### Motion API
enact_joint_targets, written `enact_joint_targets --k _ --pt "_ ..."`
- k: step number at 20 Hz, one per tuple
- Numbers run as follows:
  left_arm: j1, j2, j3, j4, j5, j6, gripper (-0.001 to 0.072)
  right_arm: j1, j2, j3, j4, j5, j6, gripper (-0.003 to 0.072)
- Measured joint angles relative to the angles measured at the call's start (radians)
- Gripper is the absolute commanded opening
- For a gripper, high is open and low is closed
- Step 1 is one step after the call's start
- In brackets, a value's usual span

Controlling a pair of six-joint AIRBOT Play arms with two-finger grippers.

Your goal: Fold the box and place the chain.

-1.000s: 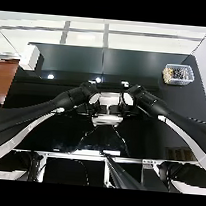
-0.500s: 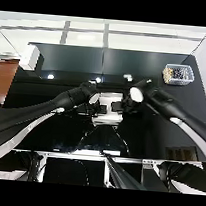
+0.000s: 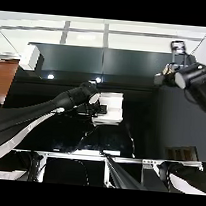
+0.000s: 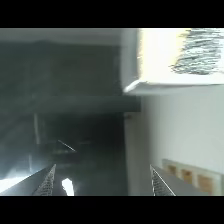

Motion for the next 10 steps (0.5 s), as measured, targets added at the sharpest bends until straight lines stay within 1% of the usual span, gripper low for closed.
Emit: enact_joint_targets --k 1,3,6,7,8,10 --pt "0.0 0.0 0.0 0.0 0.0 0.0 0.0028 -0.058 -0.042 0.023 0.024 -0.024 -0.003 0.071" --pt "0.0 0.0 0.0 0.0 0.001 0.0 0.0028 -0.164 -0.148 0.115 0.081 -0.045 -0.021 0.0709" --pt "0.0 0.0 0.0 0.0 0.001 0.0 0.0028 -0.278 -0.344 0.338 0.151 0.006 -0.041 0.0701" --pt "0.0 0.0 0.0 0.0 0.001 0.0 0.0028 -0.304 -0.407 0.412 0.172 0.034 -0.044 0.0604" --pt "0.0 0.0 0.0 0.0 0.001 0.0 0.0028 -0.328 -0.466 0.481 0.194 0.065 -0.048 0.0585" --pt "0.0 0.0 0.0 0.0 0.001 0.0 0.0028 -0.371 -0.575 0.601 0.236 0.115 -0.046 0.0585"
